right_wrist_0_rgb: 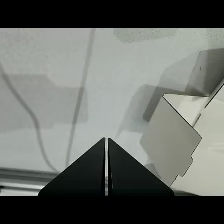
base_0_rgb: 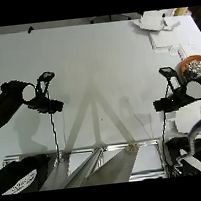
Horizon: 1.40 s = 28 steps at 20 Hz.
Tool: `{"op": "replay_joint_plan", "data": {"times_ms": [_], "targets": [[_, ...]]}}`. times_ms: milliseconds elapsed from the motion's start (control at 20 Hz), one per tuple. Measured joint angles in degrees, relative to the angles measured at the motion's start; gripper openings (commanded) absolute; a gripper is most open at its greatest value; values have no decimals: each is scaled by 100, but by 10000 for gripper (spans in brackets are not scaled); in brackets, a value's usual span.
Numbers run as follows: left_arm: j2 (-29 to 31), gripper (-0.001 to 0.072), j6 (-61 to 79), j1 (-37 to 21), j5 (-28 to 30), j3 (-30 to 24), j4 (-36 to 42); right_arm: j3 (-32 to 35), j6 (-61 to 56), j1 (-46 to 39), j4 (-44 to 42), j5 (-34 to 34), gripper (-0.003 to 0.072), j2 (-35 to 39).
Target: Fold the box and place the chain.
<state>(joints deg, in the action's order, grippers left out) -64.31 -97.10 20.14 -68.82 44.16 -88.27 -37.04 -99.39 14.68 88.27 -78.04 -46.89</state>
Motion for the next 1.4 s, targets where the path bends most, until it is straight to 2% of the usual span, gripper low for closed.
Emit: {"op": "replay_joint_plan", "data": {"times_ms": [500, 600, 800, 950, 1000, 1100, 1150, 1400], "targets": [[0, 150, -2, 0, 0, 0, 0, 0, 9, 0, 0, 28, 20, 0], [0, 150, -2, 0, 0, 0, 0, 0, 140, 0, 81, 334, 20, 0], [0, 150, -2, 0, 0, 0, 2, 0, 13, -232, 1156, 837, 20, 0], [0, 150, -2, 0, 0, 0, 0, 0, 72, -999, 2212, 870, 22, 0], [0, 150, -2, 0, 0, 0, 0, 0, 249, -1377, 2452, 898, 79, 0], [0, 150, -2, 0, 0, 0, 2, 0, 616, -2173, 2736, 990, 543, -2], [0, 150, -2, 0, 0, 0, 0, 0, 734, -2549, 2824, 1060, 590, -13], [0, 150, -2, 0, 0, 0, 0, 0, 1213, -4063, 2983, 1346, 589, -356]]}}
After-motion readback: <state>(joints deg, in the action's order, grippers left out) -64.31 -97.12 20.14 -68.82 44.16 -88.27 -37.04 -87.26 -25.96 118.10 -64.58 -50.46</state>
